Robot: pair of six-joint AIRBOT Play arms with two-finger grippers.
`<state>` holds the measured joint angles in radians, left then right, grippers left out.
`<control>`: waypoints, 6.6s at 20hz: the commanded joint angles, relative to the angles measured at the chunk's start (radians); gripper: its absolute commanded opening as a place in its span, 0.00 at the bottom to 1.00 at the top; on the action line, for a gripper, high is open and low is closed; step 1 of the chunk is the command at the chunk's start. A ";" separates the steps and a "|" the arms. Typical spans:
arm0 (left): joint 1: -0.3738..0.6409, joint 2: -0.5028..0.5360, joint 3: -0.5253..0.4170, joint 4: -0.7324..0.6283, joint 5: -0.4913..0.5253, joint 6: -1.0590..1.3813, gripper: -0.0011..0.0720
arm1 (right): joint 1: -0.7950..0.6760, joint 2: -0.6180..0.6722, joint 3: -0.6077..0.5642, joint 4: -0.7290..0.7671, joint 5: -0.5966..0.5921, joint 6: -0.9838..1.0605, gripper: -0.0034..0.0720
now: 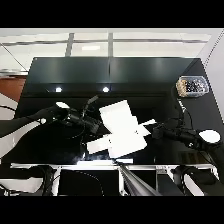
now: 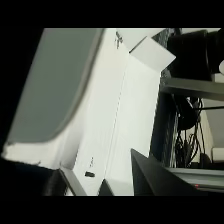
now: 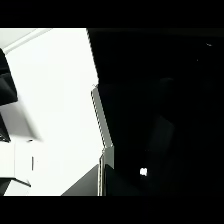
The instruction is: Fold the box and place the chain.
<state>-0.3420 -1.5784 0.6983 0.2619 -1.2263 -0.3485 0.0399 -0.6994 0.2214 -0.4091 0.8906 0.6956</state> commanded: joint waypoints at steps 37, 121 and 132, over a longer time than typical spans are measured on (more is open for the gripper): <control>-0.225 0.356 -0.161 0.352 0.553 0.407 0.06 | -0.011 0.001 0.096 -0.320 0.107 -0.492 0.98; -0.225 0.328 -0.114 0.481 0.489 0.408 0.06 | 0.457 -0.349 0.119 -0.097 -0.152 -0.951 0.98; -0.225 0.328 -0.114 0.481 0.486 0.408 0.06 | 0.537 -0.356 0.119 -0.165 -0.253 -0.864 0.97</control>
<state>-0.5671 -1.2503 0.5835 0.7433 -0.7403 0.0593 0.5686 -1.0542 0.3412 -0.5621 0.6540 -0.1833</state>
